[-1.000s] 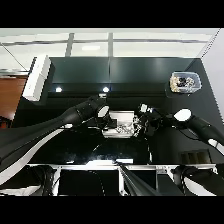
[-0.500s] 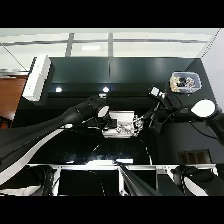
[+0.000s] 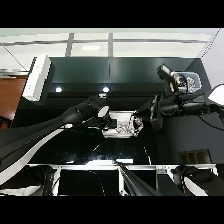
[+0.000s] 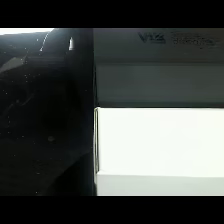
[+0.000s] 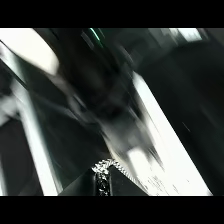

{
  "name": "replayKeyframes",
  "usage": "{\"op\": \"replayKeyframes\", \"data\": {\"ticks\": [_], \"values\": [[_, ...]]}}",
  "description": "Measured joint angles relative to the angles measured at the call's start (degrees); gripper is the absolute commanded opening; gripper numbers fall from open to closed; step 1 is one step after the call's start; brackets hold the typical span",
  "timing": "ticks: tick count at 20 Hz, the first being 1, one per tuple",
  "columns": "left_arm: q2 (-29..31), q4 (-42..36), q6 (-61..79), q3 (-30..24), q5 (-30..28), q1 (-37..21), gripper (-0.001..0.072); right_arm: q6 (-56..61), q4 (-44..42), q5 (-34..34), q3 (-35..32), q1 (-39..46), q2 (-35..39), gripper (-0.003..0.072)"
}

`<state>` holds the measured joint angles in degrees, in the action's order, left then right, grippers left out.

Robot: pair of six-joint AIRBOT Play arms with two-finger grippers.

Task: Fold the box and place the chain.

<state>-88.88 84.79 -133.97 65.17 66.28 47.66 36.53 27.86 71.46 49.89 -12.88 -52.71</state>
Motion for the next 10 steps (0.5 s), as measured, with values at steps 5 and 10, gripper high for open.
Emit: {"op": "replayKeyframes", "data": {"ticks": [5, 10], "values": [[0.0, 0.0, 0.02, 0.0, 0.0, 0.02, 0.0033, 0.39, -7.08, -0.57, 0.26, -0.37, -1.11, 0.0012], [0.0, 0.0, 0.02, 0.0, 0.0, 0.0, 0.0032, 0.61, -4.02, -4.98, -4.55, -3.06, -5.79, 0.0075]]}}
